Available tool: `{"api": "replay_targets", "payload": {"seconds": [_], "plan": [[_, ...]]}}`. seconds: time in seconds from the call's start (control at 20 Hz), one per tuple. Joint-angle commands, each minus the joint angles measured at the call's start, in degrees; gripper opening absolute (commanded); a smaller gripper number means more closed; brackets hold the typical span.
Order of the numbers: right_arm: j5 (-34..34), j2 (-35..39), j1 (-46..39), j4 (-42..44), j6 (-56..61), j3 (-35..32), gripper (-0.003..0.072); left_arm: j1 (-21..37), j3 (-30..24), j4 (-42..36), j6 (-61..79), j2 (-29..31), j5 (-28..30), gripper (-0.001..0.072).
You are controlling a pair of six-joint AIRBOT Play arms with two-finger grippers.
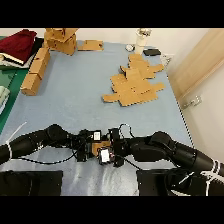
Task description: Fold the box.
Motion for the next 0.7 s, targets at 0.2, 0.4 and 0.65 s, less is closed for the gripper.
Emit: {"api": "replay_targets", "payload": {"seconds": [0.2,0.4,0.65], "plan": [[9.1,-0.2,0.2,-0.3,1.8,-4.8,0.0544,0.0,0.0,0.0,0.0,0.0,0.0,0.0613],[9.2,-0.2,0.7,-0.3,1.9,-4.8,0.0544,0.0,0.0,0.0,0.0,0.0,0.0,0.0613],[14.3,-0.2,3.8,-0.4,3.5,-7.6,0.0543,0.0,0.0,0.0,0.0,0.0,0.0,0.0613]]}}
